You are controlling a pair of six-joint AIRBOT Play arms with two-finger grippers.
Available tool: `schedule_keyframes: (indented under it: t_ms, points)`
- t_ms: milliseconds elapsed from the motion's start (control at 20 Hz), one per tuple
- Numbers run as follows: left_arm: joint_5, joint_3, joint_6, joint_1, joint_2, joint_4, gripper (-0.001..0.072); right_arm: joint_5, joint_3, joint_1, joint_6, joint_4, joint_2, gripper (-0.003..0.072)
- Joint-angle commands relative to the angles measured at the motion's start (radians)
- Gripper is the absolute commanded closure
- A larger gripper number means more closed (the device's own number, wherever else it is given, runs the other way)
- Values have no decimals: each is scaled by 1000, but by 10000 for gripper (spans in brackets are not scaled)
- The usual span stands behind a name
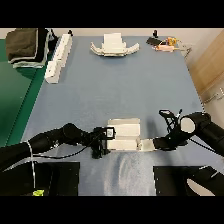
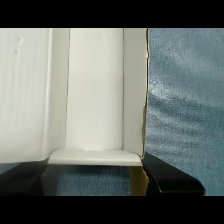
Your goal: Fold the box.
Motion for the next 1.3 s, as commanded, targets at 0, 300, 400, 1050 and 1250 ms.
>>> schedule_keyframes:
  t_ms: [0, 300, 400, 1050, 1250]
  points:
    - [0, 0, 0, 0, 0, 0, 239, -49, 3, 0, -112, 207, -19, 684]
    - [0, 0, 0, 0, 0, 0, 239, -65, 32, 0, -143, 231, 75, 683]
    - [0, 0, 0, 0, 0, 0, 239, -75, 32, 0, -196, 274, 94, 675]
    - [0, 0, 0, 0, 0, 0, 239, -144, 32, 8, -276, 375, 95, 325]
    - [0, 0, 0, 0, 0, 0, 239, -172, 33, 76, -273, 374, 20, 270]
